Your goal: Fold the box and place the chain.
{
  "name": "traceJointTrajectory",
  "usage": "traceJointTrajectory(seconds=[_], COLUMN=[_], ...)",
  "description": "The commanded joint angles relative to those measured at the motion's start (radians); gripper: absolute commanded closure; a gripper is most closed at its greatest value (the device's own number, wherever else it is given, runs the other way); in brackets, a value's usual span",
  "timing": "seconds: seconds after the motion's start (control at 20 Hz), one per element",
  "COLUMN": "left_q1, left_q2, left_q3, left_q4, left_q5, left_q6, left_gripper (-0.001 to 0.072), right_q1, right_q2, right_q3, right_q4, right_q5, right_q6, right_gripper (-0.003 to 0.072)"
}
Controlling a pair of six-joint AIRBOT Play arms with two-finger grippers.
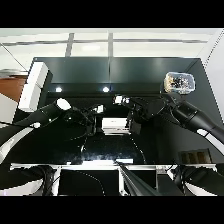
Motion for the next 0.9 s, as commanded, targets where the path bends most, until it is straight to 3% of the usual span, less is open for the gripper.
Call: traceJointTrajectory(seconds=[0.0,0.05,0.85], left_q1=[0.000,0.000,0.000], left_q2=[0.000,0.000,0.000], left_q3=[0.001,0.001,0.001], left_q4=[0.000,0.000,0.000], left_q5=[0.001,0.001,0.001], left_q6=[0.002,0.002,0.002], left_gripper=[0.0315,0.0315,0.0315], right_q1=[0.001,0.001,0.000], right_q2=[-0.002,-0.002,-0.003], right_q3=[-0.001,-0.001,0.000], right_q4=[0.000,0.000,0.000], right_q5=[0.003,0.006,0.008], right_q6=[0.001,0.001,0.031], right_gripper=[0.0287,0.0242,0.0243])
